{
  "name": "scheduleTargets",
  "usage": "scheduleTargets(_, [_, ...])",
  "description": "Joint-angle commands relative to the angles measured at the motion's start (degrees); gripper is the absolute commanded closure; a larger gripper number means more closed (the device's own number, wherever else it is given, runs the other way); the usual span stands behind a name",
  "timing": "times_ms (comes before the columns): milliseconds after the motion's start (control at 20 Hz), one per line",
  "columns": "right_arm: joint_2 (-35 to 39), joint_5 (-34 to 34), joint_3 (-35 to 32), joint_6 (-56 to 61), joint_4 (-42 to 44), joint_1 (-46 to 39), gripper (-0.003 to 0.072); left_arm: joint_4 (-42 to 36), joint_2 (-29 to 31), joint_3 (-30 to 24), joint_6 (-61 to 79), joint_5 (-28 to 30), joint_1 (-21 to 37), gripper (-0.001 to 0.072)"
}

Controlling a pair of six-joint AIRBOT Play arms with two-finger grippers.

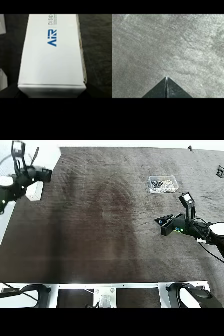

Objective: Fold the box and place the chain.

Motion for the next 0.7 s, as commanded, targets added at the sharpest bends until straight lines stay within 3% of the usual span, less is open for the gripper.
scheduleTargets(0, [0.0, 0.0, -0.04, 0.0, 0.15, 0.04, 0.0681, 0.31, -1.86, -6.91, -6.34, 8.28, 0.57, 0.0691])
scheduleTargets(200, [0.0, 0.0, -0.04, 0.02, 0.15, 0.04, 0.0682, 0.31, -7.61, -7.28, -6.64, 8.61, 0.55, 0.0691])
scheduleTargets(400, [0.0, 0.0, -0.04, 0.0, 0.15, 0.04, 0.0681, 0.28, -11.02, -7.21, -6.62, 12.66, 0.55, 0.0689])
scheduleTargets(650, [0.0, -0.37, -0.04, 0.0, 1.46, 0.04, 0.0681, 0.24, -14.53, -2.43, -8.57, 13.86, 0.55, 0.0689])
